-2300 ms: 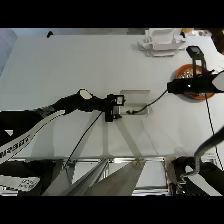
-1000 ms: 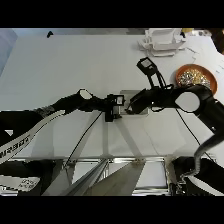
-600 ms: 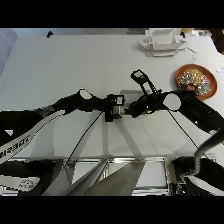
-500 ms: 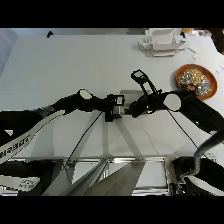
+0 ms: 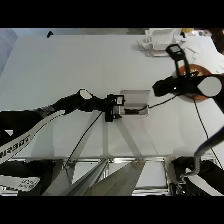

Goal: Fold the box and place the chain.

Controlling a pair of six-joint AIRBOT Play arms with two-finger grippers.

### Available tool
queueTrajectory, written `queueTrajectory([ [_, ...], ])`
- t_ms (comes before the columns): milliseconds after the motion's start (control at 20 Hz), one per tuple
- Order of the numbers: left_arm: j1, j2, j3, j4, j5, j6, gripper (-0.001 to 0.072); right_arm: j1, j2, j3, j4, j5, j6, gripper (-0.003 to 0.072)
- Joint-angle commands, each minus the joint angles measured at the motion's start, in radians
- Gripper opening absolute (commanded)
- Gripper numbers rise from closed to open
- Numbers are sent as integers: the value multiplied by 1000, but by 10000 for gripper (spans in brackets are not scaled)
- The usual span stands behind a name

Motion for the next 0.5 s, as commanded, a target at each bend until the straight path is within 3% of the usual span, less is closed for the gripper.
queueTrajectory([
  [0, 0, 1, 0, 0, 0, 0, 83, -146, -60, 4, -15, 10, 97, 223],
  [100, 0, 1, 0, 0, 0, 0, 83, -159, -133, 4, -59, 10, 130, 240],
  [200, 0, 1, 0, 0, 0, 0, 83, -159, -209, 3, -86, 11, 158, 345],
  [450, 0, 1, 0, 0, 0, 0, 83, -159, -335, -13, -89, 14, 169, 341],
])
